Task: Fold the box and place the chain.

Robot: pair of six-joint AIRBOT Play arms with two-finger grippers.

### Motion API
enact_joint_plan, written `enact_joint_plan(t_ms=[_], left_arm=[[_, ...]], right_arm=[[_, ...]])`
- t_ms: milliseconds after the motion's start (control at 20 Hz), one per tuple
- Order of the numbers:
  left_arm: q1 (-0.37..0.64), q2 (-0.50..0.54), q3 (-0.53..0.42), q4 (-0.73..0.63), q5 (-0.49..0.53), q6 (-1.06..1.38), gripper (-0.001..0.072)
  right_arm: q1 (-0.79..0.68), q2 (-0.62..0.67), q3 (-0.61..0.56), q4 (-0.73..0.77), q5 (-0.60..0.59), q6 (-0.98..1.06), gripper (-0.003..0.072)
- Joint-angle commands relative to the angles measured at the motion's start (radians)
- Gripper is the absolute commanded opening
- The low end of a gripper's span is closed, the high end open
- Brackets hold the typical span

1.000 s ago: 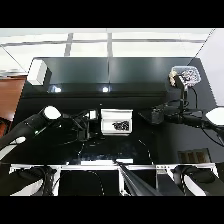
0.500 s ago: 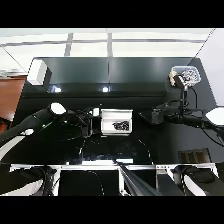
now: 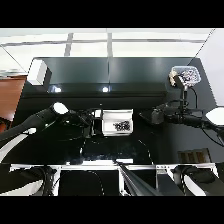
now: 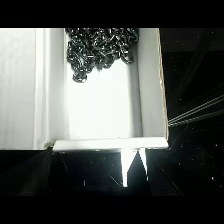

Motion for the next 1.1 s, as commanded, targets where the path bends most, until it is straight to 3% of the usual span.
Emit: enact_joint_plan(t_ms=[0, 850, 1050], left_arm=[[-0.004, -0.002, 0.002, 0.029, -0.005, -0.025, 0.0719], [-0.057, -0.008, 0.008, 0.026, 0.037, -0.065, 0.0718], [-0.063, -0.026, 0.031, -0.029, 0.05, -0.042, 0.0709]], right_arm=[[0.0, 0.0, 0.0, 0.0, 0.0, 0.0, 0.0576], [0.0, 0.0, 0.0, 0.0, -0.005, 0.0, 0.0576], [0.0, 0.0, 0.0, 0.0, -0.004, 0.0, 0.0576]])
